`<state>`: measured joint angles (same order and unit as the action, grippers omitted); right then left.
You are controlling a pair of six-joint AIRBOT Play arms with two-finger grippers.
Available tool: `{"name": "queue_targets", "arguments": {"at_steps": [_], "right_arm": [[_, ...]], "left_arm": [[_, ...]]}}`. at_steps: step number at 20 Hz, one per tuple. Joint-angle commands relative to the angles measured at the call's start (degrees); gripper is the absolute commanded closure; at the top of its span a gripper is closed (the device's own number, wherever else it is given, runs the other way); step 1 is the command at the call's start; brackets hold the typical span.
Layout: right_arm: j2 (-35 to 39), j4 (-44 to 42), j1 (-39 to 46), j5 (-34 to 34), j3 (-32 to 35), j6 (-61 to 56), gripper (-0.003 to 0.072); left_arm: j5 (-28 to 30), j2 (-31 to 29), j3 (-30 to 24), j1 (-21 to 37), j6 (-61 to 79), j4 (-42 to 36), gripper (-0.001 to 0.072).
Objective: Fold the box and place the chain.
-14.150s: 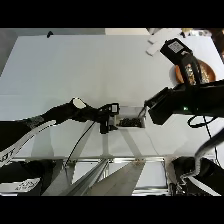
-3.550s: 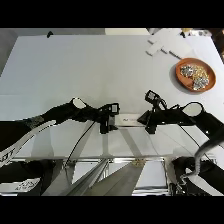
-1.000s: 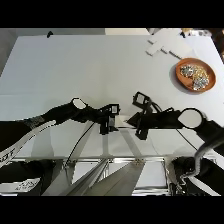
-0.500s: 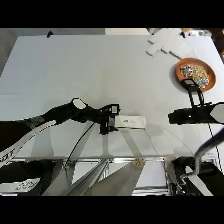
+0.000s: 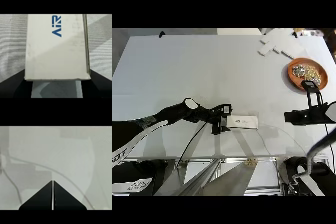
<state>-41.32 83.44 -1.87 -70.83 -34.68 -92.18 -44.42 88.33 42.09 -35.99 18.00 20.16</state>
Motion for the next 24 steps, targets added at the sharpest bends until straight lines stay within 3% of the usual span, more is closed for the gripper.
{"name": "queue_targets", "arguments": {"at_steps": [1,15,24], "right_arm": [[0.0,0.1,0.1,-0.2,-0.1,-0.4,0.0668],[0.0,0.1,0.1,-0.2,-0.1,-0.4,0.0668],[0.0,0.1,0.1,-0.2,-0.1,-0.4,0.0668]], "left_arm": [[0.0,0.0,0.0,0.0,0.0,0.0,0.0611],[-0.1,0.0,0.0,0.0,0.0,-0.1,0.0611],[-5.9,0.0,0.0,0.0,0.0,-0.2,0.0611]]}}
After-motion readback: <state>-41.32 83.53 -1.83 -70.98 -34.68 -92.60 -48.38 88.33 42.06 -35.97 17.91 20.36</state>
